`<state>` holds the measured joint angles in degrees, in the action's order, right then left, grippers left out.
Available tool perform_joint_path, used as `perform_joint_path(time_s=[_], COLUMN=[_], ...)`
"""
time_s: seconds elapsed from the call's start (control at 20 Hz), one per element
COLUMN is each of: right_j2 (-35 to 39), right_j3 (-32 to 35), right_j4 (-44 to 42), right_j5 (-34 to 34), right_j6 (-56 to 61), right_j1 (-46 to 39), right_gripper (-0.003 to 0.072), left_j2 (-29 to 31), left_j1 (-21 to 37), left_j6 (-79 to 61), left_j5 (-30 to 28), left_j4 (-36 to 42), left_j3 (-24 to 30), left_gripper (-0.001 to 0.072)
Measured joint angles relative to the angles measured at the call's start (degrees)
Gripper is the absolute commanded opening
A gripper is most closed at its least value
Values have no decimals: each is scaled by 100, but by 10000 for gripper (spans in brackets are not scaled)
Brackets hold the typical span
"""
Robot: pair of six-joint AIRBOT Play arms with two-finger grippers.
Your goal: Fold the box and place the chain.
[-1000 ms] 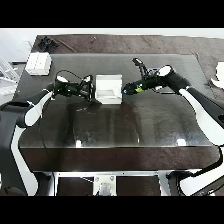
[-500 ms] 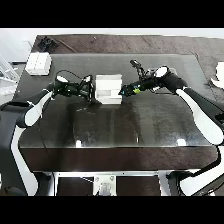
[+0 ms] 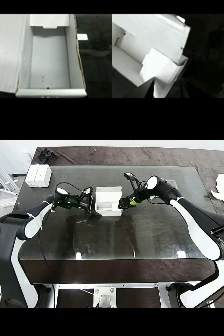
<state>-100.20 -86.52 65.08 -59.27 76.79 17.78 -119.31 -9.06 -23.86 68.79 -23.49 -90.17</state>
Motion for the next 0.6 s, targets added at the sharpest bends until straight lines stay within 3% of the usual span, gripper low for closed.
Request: perform_joint_path(time_s=[0.3, 0.6], right_j2=[2, -50], right_j3=[-254, -319], right_j4=[999, 1384], right_j5=[33, 37], right_j6=[1285, 2159], right_j1=[348, 581], right_gripper=[373, 373], left_j2=[-2, -2], left_j1=[-2, -2], left_j6=[2, 4], left_j5=[68, 81], left_j4=[-11, -9], left_j3=[0, 0], left_gripper=[430, 430])
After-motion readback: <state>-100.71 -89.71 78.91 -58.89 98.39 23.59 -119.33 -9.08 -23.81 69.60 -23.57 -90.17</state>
